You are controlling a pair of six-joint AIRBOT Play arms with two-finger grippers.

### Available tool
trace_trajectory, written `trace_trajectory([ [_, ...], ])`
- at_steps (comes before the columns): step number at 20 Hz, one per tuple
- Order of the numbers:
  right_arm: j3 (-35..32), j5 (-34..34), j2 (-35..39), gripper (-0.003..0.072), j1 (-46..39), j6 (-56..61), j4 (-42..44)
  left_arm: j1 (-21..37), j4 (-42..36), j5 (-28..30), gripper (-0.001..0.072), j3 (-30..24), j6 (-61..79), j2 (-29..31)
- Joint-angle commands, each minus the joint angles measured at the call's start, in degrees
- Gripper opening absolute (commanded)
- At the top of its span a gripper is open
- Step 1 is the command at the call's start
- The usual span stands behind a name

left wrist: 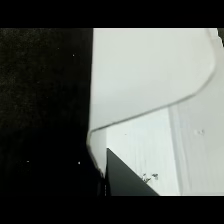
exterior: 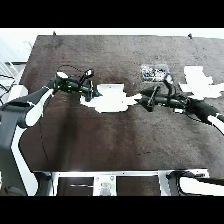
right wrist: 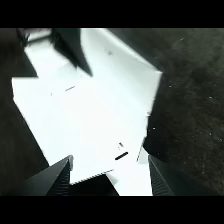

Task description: Fold the box and place the chain.

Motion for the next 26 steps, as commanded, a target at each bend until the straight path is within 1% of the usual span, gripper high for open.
trace_trajectory([
  [1,1.5,-7.9,0.9,0.0574,6.4,-0.8,-10.9,0.0,0.1,0.0,0.0020,0.0,0.0,0.0],
  [3,1.5,-11.4,0.9,0.0574,10.2,1.1,-15.6,0.0,0.1,0.0,0.0020,0.0,0.0,0.0],
  [5,1.5,-13.4,0.9,0.0574,13.4,1.7,-20.3,0.0,0.1,0.0,0.0020,0.0,-0.1,0.0],
  [6,1.5,-14.0,0.9,0.0574,14.3,2.3,-20.9,0.0,0.1,0.0,0.0020,0.0,0.0,0.0],
  [13,1.8,-16.8,-1.4,0.0573,16.7,3.2,-21.7,0.0,0.1,0.0,0.0020,0.0,0.0,0.0],
  [20,4.4,-16.8,-6.3,0.0573,18.2,3.2,-21.7,0.0,0.0,0.0,0.0020,0.0,0.0,0.0],
  [23,6.3,-17.2,-6.6,0.0572,17.9,3.3,-21.5,0.0,0.0,0.0,0.0020,0.0,0.0,0.0],
  [24,7.0,-17.5,-6.6,0.0555,17.8,3.3,-21.2,0.0,0.0,0.0,0.0020,0.0,0.0,0.0],
  [26,8.4,-19.1,-6.6,0.0554,17.3,4.2,-21.2,0.0,0.0,0.0,0.0020,0.0,-0.1,0.0],
])
